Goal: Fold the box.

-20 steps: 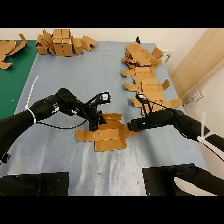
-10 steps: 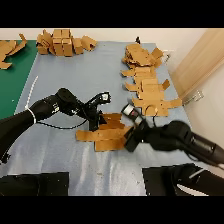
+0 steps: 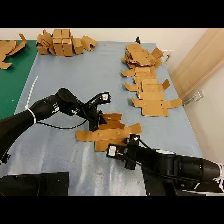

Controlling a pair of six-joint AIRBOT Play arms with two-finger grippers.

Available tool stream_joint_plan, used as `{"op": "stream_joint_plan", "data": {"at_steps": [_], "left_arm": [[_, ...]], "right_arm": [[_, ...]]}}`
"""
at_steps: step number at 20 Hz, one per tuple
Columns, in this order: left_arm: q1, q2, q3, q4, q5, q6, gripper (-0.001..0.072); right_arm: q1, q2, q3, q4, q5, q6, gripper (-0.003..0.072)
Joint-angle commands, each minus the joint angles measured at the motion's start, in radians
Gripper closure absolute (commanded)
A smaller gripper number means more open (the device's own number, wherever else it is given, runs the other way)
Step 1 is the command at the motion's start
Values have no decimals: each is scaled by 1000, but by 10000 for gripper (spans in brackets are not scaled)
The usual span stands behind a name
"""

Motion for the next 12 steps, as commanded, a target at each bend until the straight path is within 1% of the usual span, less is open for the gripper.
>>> {"op": "stream_joint_plan", "data": {"at_steps": [1, 6, 12], "left_arm": [[0, 0, 1, 0, 0, 0, 697], [0, 0, 1, 0, 0, 0, 697], [0, 0, 1, 0, 0, 0, 697]], "right_arm": [[18, -61, -8, -93, 56, 7, 235], [18, -89, -8, -64, 73, 7, 235], [18, -159, -8, -100, 69, 10, 233]]}}
